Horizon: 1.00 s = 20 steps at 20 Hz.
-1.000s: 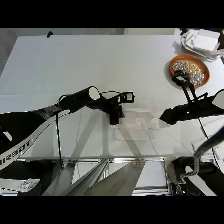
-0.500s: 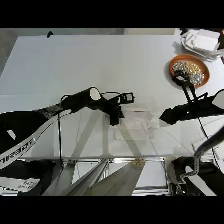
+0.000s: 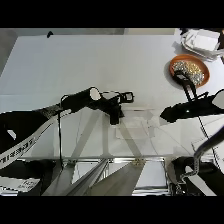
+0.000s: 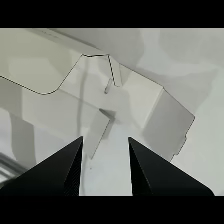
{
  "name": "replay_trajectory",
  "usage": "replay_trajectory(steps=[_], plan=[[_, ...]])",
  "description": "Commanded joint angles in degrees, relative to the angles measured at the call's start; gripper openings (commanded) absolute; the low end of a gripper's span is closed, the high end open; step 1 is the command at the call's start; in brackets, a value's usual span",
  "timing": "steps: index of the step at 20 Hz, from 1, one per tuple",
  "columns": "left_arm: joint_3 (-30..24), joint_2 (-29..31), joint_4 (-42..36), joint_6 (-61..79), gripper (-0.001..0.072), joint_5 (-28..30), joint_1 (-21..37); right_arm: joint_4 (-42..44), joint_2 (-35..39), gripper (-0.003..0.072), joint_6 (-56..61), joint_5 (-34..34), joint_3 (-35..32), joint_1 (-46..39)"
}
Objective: Fold the box and place the chain.
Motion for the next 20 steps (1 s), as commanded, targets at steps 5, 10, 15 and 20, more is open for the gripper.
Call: replay_trajectory(steps=[5, 10, 15, 20], plan=[[0.02, 0.59, 0.15, 0.15, 0.0006, 3.96, 0.13, -1.27, -0.11, 0.0323, -5.01, -1.77, -0.02, 0.0], [0.02, 0.59, 0.17, 0.17, 0.0006, 4.72, 0.13, -1.68, -0.59, 0.0323, -15.54, -1.62, -0.02, 0.0], [0.02, 0.59, 0.59, 0.7, 0.0005, 2.43, 0.13, -1.73, -2.84, 0.0323, -36.74, 1.79, -0.02, 0.0], [0.02, 0.57, 2.4, 1.46, 0.0004, -1.57, 0.13, -1.73, -3.19, 0.0324, -38.1, 1.25, -0.02, 0.0]])
